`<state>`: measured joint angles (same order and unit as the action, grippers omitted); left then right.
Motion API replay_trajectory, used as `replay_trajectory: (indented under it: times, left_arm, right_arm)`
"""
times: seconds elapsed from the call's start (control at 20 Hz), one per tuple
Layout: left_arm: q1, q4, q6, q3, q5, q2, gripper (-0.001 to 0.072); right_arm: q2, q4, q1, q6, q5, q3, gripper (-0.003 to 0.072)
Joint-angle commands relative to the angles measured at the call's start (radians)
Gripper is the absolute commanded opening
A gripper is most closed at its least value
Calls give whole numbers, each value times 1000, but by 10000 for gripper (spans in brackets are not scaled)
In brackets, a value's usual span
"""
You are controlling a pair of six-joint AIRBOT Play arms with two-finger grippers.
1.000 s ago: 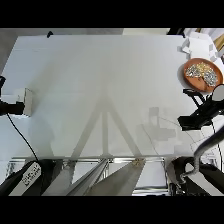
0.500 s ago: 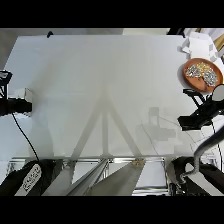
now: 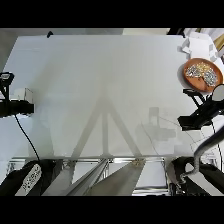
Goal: Fold the box and place the chain.
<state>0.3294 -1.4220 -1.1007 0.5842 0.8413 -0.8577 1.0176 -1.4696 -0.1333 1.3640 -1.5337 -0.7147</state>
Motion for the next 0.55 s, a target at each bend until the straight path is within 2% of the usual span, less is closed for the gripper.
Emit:
replay_trajectory:
  times: [0.0, 0.5]
  left_arm:
    - [-1, 0, -4, 0, -16, 1, 132]
    - [-1, 0, -4, 0, -21, 1, 133]
  right_arm:
    - [0, 0, -1, 0, 0, 0, 15]
    - [0, 0, -1, 0, 0, 0, 15]
